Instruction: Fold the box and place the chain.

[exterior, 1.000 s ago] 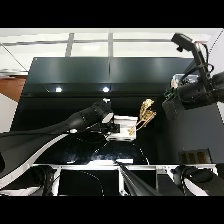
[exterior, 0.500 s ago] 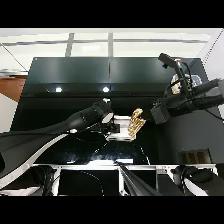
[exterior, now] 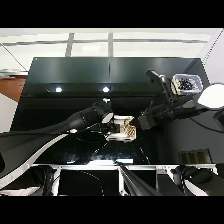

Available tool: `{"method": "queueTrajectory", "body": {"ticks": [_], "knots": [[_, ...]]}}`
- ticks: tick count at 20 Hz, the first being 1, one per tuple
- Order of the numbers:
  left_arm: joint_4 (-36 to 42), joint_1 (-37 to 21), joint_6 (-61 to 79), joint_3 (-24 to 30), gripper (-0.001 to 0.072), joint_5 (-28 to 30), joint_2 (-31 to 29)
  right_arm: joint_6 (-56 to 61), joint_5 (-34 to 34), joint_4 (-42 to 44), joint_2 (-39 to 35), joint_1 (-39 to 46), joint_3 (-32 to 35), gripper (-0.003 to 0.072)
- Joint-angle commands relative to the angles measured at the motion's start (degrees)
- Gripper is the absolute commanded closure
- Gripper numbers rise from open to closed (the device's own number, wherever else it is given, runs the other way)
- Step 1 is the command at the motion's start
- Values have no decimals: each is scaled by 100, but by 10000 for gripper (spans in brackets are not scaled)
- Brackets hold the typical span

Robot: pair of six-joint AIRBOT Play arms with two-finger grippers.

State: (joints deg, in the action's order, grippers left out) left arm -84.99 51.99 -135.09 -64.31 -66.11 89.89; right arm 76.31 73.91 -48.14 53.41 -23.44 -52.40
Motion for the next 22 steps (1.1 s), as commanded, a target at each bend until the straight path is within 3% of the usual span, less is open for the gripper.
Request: {"method": "queueTrajectory", "body": {"ticks": [1, 7, 13, 14, 15, 16, 19, 22], "knots": [[-2, -2, 0, 0, 679, 4, 2, 289, -372, -673, 0, -109, 332, 646], [2, -2, 0, 0, 678, -17, 2, 304, -1154, -367, 9, -269, 918, 646], [0, -4, 0, 0, 679, 166, 2, 422, -1777, -376, 201, -601, 975, 644], [0, -4, 0, 0, 679, 153, 2, 518, -1825, -380, 240, -612, 977, 508], [2, -2, 0, 0, 679, 151, 2, 579, -1816, -389, 271, -612, 975, 288], [0, -2, 0, 0, 679, 151, 2, 577, -1753, -439, 269, -603, 975, 233], [2, -4, 0, 0, 679, 151, 2, 505, -1233, -542, 146, -249, 907, 234], [-2, -4, -66, 0, 679, 164, 2, 439, -581, -1084, -470, 518, 826, 234]]}}
